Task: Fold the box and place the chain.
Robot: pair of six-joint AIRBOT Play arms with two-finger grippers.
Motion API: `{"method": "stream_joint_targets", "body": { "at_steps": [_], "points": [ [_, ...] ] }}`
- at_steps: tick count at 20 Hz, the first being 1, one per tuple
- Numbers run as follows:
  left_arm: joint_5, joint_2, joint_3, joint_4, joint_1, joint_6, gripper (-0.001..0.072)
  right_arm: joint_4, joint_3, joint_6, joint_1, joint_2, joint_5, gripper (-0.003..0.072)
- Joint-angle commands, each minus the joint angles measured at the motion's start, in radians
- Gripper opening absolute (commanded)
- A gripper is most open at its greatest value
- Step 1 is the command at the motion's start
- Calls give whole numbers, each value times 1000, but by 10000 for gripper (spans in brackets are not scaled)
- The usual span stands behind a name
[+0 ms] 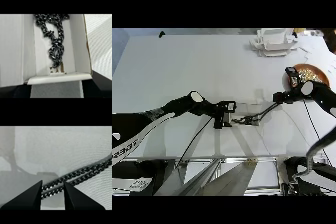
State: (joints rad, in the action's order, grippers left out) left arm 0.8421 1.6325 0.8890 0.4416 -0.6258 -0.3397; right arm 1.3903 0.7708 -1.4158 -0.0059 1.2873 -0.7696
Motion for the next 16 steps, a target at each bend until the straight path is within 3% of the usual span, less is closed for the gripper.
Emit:
{"method": "stream_joint_targets", "body": {
  "at_steps": [1, 16],
  "points": [
    [0, 0, 0, 0, 1, 0, 30, 26, -1, -29, 0, 10, 1, 299],
    [0, 0, 0, 0, 1, 0, 30, 23, -25, -48, 0, 47, 25, 299]
  ]
}}
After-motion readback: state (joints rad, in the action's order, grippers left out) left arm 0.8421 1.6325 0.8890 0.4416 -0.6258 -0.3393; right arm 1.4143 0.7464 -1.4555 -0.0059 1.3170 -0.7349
